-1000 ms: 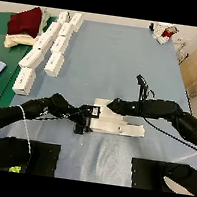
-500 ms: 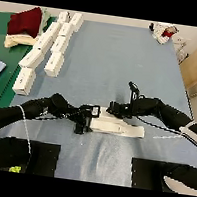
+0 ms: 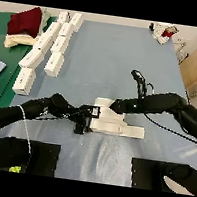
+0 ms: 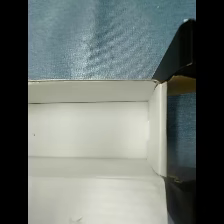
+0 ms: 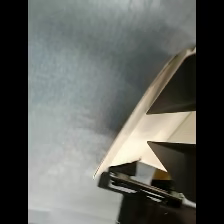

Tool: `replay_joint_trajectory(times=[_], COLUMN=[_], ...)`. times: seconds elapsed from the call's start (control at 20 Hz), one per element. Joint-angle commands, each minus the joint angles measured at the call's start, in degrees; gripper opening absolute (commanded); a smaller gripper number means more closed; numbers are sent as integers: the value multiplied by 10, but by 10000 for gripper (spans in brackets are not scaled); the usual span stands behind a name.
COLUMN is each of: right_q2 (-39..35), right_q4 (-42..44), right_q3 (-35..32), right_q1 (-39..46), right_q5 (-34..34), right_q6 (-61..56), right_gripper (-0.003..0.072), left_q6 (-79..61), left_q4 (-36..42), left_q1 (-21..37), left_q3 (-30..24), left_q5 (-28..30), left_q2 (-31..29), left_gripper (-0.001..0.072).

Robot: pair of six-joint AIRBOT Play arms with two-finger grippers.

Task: Fold the box.

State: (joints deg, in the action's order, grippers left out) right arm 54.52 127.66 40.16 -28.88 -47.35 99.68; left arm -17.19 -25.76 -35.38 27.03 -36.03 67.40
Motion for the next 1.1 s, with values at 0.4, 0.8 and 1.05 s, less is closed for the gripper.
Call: replay_joint_trajectory(times=[0.4,0.8,1.05], right_q2=[-172,-75,-65], right_q4=[-181,-220,-217], right_q3=[-79,-116,-116], right_q1=[-2,-2,-23], right_q5=[-232,-63,-44], right_q6=[320,512,525], right_gripper=[602,673,646], left_q6=[1,1,1], left_q4=[0,0,0], left_q1=[0,0,0], left_q3=[0,0,0], left_q5=[0,0,0], left_q2=[0,0,0], left_gripper=[449,449,449])
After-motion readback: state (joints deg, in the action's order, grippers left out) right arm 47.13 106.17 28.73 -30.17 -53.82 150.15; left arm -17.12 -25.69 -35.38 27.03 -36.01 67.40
